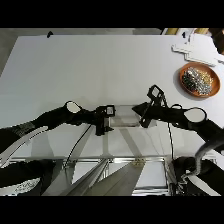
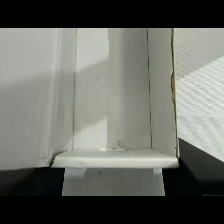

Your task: Fold the box and place the chain.

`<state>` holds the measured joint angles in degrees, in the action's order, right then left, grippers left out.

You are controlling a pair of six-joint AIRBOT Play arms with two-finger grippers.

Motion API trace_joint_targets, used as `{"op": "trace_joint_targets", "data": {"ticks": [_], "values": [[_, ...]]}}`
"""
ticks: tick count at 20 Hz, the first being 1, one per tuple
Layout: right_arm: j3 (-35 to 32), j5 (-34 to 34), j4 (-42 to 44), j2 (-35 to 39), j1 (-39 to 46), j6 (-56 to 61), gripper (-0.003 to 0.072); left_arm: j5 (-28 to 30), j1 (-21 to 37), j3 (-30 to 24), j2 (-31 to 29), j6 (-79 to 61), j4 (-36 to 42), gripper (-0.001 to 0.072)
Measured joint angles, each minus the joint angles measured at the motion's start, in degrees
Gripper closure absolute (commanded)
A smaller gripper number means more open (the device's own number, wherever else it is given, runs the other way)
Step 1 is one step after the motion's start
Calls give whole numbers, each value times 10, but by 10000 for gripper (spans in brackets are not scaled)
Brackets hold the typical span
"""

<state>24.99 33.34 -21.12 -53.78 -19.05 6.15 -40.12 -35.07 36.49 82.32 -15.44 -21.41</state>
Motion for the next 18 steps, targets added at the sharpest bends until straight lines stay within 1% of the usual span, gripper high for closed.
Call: {"op": "trace_joint_targets", "data": {"ticks": [4,6,9,11,15,17,18], "values": [[34,-48,15,-84,-1,16,666,2,0,0,0,2,0,457],[41,-56,-12,-111,-2,46,666,2,0,0,0,2,0,457],[47,-53,-82,-128,-1,103,665,2,0,0,0,3,0,457],[57,-28,-118,-124,5,130,665,0,0,0,0,3,0,457],[91,67,-161,-79,44,156,665,0,0,0,0,3,0,457],[101,114,-198,-43,63,147,665,0,0,0,0,3,0,457],[104,142,-226,-28,69,123,666,0,0,0,0,3,0,457]]}}
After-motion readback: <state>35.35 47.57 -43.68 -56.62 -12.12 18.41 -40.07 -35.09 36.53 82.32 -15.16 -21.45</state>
